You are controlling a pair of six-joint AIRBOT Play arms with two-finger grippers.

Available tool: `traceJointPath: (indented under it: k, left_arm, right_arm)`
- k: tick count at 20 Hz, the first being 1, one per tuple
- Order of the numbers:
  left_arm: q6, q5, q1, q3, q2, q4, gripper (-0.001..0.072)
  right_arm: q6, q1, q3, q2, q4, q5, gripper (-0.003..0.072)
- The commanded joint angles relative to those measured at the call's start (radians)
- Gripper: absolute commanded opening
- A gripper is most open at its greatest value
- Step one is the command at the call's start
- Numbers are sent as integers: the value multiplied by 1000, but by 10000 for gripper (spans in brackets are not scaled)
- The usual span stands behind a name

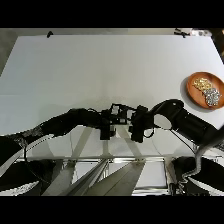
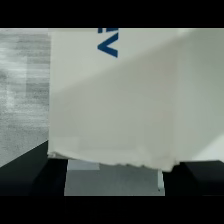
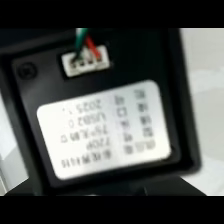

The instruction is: Fold the box and place the chain.

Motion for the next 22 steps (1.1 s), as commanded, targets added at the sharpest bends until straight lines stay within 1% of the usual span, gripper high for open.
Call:
traceJointPath:
  k: [1, 4, 6, 7, 8, 9, 10, 12, 14, 19, 22]
  left_arm:
    - [1, 2, 1, 0, 0, 0, 276]
    - [1, 2, 1, 0, 0, 0, 276]
    - [1, 2, 1, 0, 0, 0, 276]
    - [1, 2, 1, 0, 0, 0, 276]
    - [1, 2, 1, 0, 0, 0, 276]
    - [1, 2, 0, 0, 0, 0, 276]
    - [1, 2, 1, 0, 0, 0, 276]
    - [1, 2, 1, 0, 0, 0, 276]
    - [1, 2, 1, 0, 0, 0, 276]
    - [1, 2, 1, 0, 0, 0, 276]
    - [1, 2, 1, 0, 0, 0, 276]
  right_arm:
    - [3, -10, 0, 16, -18, -3, 252]
    - [-2, -27, 0, 16, -10, 11, 252]
    - [-95, -24, 0, 16, 54, 68, 257]
    - [-167, -23, 0, 16, 97, 101, 302]
    - [-208, -17, 0, 16, 101, 118, 342]
    - [-239, -6, 0, 16, 75, 125, 341]
    - [-264, 2, -3, 16, 55, 118, 341]
    - [-304, 8, -20, 16, 46, 64, 341]
    - [-305, 8, -35, 16, 17, 18, 342]
    - [-292, 8, -39, 15, -24, -33, 341]
    - [-285, 8, -39, 14, -38, -31, 330]
